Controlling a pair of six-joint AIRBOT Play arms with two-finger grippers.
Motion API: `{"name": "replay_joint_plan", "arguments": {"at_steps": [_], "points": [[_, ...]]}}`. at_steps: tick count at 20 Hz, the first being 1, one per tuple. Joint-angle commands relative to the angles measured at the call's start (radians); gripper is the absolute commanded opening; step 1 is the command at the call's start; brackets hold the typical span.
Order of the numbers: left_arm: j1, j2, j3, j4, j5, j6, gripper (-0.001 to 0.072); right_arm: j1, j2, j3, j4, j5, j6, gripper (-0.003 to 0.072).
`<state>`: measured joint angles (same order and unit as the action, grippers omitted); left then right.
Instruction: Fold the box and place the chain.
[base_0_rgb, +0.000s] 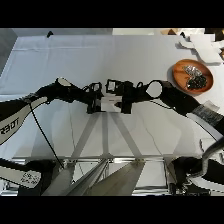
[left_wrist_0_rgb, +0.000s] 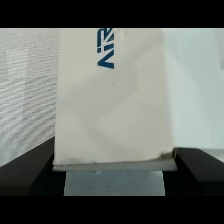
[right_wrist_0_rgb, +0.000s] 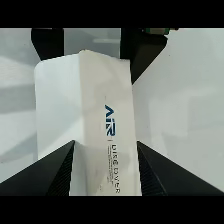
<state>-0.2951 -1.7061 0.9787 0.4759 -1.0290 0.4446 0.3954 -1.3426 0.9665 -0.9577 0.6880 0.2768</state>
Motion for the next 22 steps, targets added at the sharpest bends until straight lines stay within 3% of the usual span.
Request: {"name": "replay_joint_plan", "arguments": {"at_steps": [1, 10, 17, 18, 22], "points": [[0.0, 0.001, 0.0, 0.0, 0.0, 0.0, 0.0493, 0.016, 0.023, -0.008, -0.008, -0.024, 0.003, 0.0432], [0.0, 0.001, 0.0, 0.0, 0.0, 0.0, 0.0493, 0.017, 0.046, -0.044, -0.011, -0.031, 0.002, 0.0427], [0.0, 0.001, 0.0, 0.0, 0.0, 0.0, 0.0493, 0.017, 0.046, -0.12, -0.014, -0.201, 0.003, 0.0425], [0.0, 0.001, 0.0, 0.0, 0.0, 0.0, 0.0493, 0.017, 0.046, -0.12, -0.014, -0.205, 0.003, 0.0394], [0.0, 0.001, 0.0, 0.0, 0.0, 0.0, 0.0493, 0.017, 0.049, -0.12, -0.014, -0.206, 0.003, 0.0394]]}}
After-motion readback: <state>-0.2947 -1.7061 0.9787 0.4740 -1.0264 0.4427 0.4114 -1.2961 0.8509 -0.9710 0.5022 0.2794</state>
